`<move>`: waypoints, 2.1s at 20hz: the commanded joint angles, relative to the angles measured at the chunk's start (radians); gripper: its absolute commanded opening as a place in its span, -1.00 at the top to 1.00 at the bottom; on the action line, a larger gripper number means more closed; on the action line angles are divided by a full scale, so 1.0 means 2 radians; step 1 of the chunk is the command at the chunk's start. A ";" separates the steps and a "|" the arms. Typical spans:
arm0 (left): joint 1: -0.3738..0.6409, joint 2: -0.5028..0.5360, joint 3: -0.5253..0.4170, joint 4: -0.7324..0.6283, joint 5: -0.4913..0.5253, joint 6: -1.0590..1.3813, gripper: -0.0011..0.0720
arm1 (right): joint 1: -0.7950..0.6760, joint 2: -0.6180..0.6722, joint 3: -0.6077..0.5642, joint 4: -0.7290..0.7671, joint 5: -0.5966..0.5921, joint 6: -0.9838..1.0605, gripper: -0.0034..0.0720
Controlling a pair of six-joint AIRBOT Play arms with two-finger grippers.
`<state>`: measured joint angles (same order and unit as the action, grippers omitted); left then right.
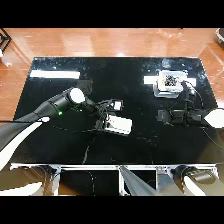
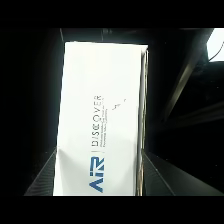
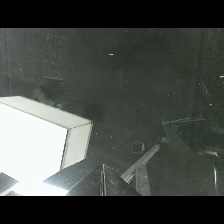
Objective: Fold the box and place the chain.
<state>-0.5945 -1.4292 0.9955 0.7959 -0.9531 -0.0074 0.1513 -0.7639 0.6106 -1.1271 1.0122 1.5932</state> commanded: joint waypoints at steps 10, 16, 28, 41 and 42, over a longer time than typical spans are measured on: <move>-0.001 -0.012 0.001 -0.012 0.009 0.000 -0.75 | 0.000 0.000 0.000 0.000 0.000 0.000 0.85; -0.001 -0.023 0.000 -0.005 0.016 -0.001 -0.71 | 0.000 0.000 0.000 0.000 0.000 0.000 0.85; 0.016 -0.007 0.106 0.183 -0.124 -0.257 0.91 | 0.000 0.000 0.000 0.000 -0.002 0.000 0.85; 0.423 -0.002 0.166 0.172 0.063 -0.441 0.91 | 0.000 0.000 0.000 0.015 -0.012 0.000 0.85; 0.440 -0.013 0.172 0.172 0.087 -0.441 0.91 | 0.000 0.000 0.000 0.016 -0.015 0.000 0.85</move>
<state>0.1387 -1.4223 1.3239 1.1648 -0.9588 -0.8444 0.1513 -0.7639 0.6106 -1.1069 0.9928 1.5936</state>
